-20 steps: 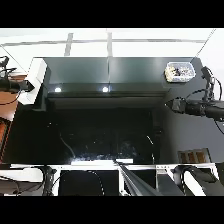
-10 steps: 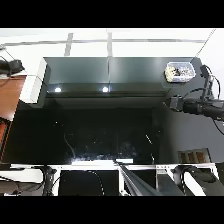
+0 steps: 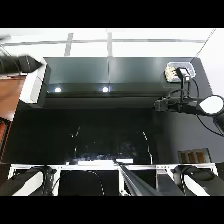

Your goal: Fold the box and place the chain.

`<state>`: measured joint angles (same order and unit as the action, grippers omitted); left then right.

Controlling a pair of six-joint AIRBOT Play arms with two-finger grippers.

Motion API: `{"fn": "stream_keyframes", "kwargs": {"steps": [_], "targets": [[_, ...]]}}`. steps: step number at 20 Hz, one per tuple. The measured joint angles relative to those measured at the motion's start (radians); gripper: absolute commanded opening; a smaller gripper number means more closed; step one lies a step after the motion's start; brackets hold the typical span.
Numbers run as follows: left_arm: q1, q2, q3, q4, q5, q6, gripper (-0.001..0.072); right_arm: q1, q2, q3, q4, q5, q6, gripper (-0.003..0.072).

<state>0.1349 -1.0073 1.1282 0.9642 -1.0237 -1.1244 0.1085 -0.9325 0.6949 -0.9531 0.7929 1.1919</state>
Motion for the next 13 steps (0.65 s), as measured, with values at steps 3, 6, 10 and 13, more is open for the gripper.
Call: {"fn": "stream_keyframes", "kwargs": {"steps": [3, 6, 10, 13], "targets": [[-0.045, 0.192, -0.264, 0.045, 0.111, 0.011, 0.0023, 0.008, -0.012, 0.0, -0.027, -0.016, 0.003, 0.0011], [-0.063, 0.314, -0.446, 0.064, 0.206, 0.016, 0.0024, 0.012, -0.017, 0.0, -0.039, -0.021, 0.003, 0.0011], [-0.07, 0.367, -0.535, 0.072, 0.272, 0.019, 0.0024, 0.013, -0.019, 0.0, -0.043, -0.026, 0.005, 0.0011], [-0.072, 0.378, -0.556, 0.074, 0.285, 0.019, 0.0024, 0.013, -0.019, 0.0, -0.045, -0.026, 0.005, 0.0011]]}}
